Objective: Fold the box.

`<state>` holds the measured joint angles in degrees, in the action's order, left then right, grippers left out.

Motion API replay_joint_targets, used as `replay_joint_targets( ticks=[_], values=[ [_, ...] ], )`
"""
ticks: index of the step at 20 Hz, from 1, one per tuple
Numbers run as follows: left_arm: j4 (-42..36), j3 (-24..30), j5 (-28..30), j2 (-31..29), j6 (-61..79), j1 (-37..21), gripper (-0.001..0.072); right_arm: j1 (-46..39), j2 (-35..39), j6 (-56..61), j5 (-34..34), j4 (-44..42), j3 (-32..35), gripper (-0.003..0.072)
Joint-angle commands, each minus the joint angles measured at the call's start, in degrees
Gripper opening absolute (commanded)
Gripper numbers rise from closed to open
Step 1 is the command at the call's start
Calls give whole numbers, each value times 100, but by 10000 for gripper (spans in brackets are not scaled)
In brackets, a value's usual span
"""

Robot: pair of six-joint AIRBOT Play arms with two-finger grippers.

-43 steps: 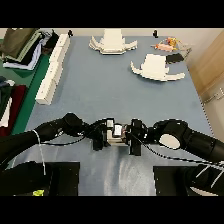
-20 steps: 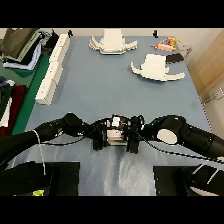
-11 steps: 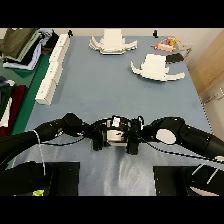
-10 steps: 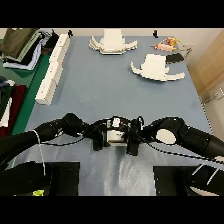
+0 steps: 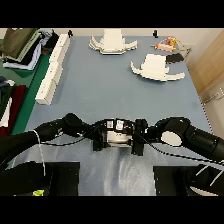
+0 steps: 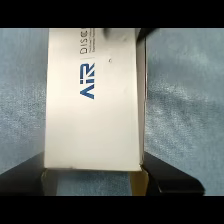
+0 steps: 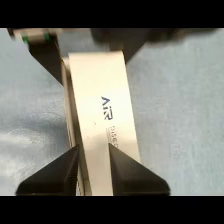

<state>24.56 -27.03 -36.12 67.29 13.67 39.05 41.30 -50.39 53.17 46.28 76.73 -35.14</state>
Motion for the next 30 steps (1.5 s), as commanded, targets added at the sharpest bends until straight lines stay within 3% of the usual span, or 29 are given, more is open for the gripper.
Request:
replay_joint_targets(
  ticks=[1, 7, 8, 9, 11, 16, 18, 30],
  values=[
    [-24, -4, 0, -2, -2, 2, 480, 9, 81, -4, -85, 20, -4, 295],
    [-24, -4, 0, -2, -4, 2, 480, 9, 155, 7, -9, -385, -4, 294],
    [-26, -4, 0, -2, -2, 2, 480, 9, 225, 221, 31, -592, -2, 218],
    [-24, -4, 0, -2, -2, 2, 480, 9, 286, 444, 42, -743, 0, -2],
    [-26, -4, -2, -2, -2, 2, 480, 9, 396, 579, -120, -1215, 96, 4],
    [-28, -4, 0, -2, -4, 2, 480, 13, 776, 623, -2341, -3150, 1318, 4],
    [-28, -4, 0, -2, -4, 2, 480, 13, 807, 623, -2785, -3536, 1552, 4],
    [-28, -4, 0, -2, -2, 2, 480, 295, 175, 625, -2793, -3698, 1786, 4]
  ],
)
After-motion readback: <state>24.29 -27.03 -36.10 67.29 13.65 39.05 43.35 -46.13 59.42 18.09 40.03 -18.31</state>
